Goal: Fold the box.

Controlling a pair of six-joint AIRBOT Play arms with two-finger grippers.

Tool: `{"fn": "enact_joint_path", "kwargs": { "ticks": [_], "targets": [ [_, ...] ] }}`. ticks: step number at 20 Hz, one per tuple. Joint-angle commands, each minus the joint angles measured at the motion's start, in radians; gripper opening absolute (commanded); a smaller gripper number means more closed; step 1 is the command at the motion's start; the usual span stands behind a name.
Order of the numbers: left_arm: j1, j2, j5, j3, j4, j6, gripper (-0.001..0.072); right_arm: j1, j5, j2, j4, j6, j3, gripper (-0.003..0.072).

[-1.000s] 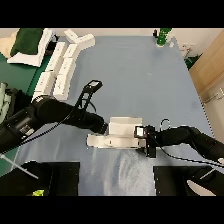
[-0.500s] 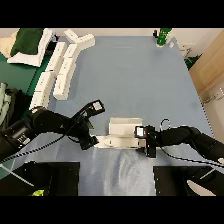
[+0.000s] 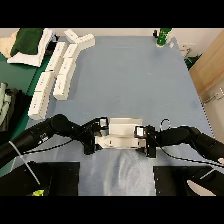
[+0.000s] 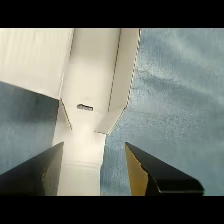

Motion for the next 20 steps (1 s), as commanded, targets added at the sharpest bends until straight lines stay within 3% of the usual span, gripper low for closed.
{"fn": "enact_joint_path", "kwargs": {
  "ticks": [1, 4, 6, 8, 9, 10, 14, 20],
  "targets": [
    [0.002, -0.064, 0.068, -0.01, -0.135, 0.199, 0.056, 0.0, 0.0, 0.0, 0.0, 0.0, 0.0, 0.0485],
    [0.002, -0.08, 0.09, -0.01, -0.137, 0.256, 0.0559, 0.0, 0.0, 0.0, 0.0, 0.0, 0.0, 0.0485],
    [0.001, -0.082, 0.094, -0.01, -0.137, 0.269, 0.0358, 0.0, 0.0, 0.0, 0.0, 0.0, 0.0, 0.0485],
    [-0.011, -0.09, 0.09, -0.01, -0.166, 0.296, 0.0352, 0.0, 0.0, 0.0, 0.001, 0.0, 0.0, 0.0484],
    [-0.022, -0.095, 0.09, -0.01, -0.189, 0.316, 0.0267, 0.0, 0.0, 0.0, 0.0, 0.0, 0.0, 0.0485],
    [-0.034, -0.1, 0.095, -0.01, -0.216, 0.342, 0.0103, 0.0, 0.0, 0.0, 0.0, 0.0, 0.0, 0.0485],
    [-0.084, -0.127, 0.167, -0.01, -0.293, 0.402, 0.0106, 0.0, 0.0, 0.0, 0.001, 0.0, 0.0, 0.0485],
    [-0.113, -0.145, 0.182, -0.01, -0.378, 0.418, 0.0108, 0.0, 0.0, 0.0, 0.0, 0.0, 0.0, 0.0485]
  ]
}}
